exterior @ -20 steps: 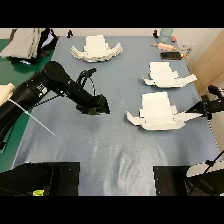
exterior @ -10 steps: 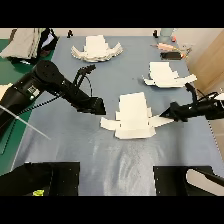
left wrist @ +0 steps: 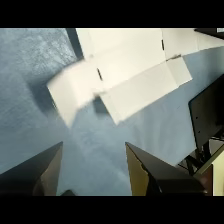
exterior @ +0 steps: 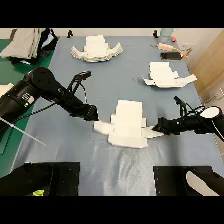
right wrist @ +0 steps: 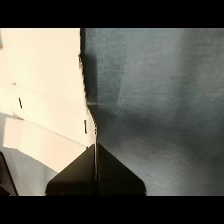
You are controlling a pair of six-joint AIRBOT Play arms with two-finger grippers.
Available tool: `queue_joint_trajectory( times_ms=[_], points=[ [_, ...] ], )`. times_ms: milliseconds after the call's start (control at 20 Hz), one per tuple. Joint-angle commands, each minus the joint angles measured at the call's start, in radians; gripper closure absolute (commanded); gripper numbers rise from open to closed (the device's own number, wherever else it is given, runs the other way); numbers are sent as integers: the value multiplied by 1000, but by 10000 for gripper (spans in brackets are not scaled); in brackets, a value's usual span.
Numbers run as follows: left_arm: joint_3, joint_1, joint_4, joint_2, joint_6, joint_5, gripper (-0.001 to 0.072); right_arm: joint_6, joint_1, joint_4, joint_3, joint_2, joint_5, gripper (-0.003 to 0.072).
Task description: Fold the box.
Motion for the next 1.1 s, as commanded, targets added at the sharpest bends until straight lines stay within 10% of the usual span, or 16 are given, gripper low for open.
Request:
queue_joint_trajectory(
  times_ms=[0, 400, 1050],
  points=[
    [-5, 60, -5, -37, 26, 6, 119, -33, 15, -1, -8, 9, 42, 684],
    [-5, 278, -325, -296, 316, -61, 118, -137, 314, 46, -8, 120, -232, 685],
    [47, 249, -645, -652, 660, -54, 121, -106, 372, 40, -9, 100, -251, 685]
  ],
)
